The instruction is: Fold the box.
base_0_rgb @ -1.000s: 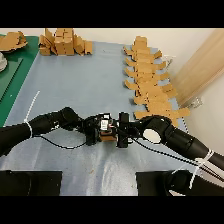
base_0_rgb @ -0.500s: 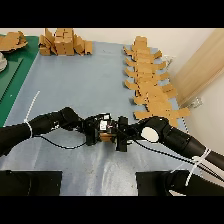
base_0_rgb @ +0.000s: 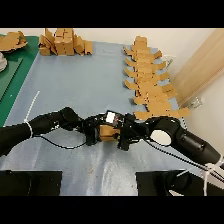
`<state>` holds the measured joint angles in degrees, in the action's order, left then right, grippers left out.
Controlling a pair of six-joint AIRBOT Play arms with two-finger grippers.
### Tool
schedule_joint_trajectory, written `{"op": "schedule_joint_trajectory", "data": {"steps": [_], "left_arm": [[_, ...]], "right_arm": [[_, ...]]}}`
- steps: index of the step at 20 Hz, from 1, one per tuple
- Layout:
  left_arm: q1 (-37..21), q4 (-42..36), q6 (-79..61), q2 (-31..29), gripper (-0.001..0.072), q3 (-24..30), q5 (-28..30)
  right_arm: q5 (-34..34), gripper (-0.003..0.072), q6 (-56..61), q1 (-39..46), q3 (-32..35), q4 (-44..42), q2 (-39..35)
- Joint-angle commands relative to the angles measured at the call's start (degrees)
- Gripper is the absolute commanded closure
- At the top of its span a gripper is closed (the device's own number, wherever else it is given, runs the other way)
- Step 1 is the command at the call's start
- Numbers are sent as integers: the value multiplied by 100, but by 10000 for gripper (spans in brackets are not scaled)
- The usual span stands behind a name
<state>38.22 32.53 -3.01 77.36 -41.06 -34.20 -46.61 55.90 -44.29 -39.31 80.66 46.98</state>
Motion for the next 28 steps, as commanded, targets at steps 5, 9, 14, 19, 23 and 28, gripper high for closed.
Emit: {"op": "schedule_joint_trajectory", "data": {"steps": [5, 9, 14, 19, 23, 28], "left_arm": [[2, 2, 0, 4, 106, 0, -4], [2, 2, 0, 4, 106, 0, -4], [2, 2, 0, 4, 105, 0, 9], [2, 2, 0, 4, 105, 0, 13], [2, 2, 0, 4, 105, 0, 17], [2, 2, 0, 4, 105, 0, -31]], "right_arm": [[-752, 684, 5066, 2, 483, 643, -1161], [-496, 684, 8325, -39, 1945, 841, -2304], [2452, 684, 10035, 68, 3143, 516, -3585], [5949, 684, 10279, -258, 3622, -264, -2033], [7560, 684, 11488, -745, 3617, 531, -424], [8067, 683, 11621, -920, 3595, 713, 380]]}}
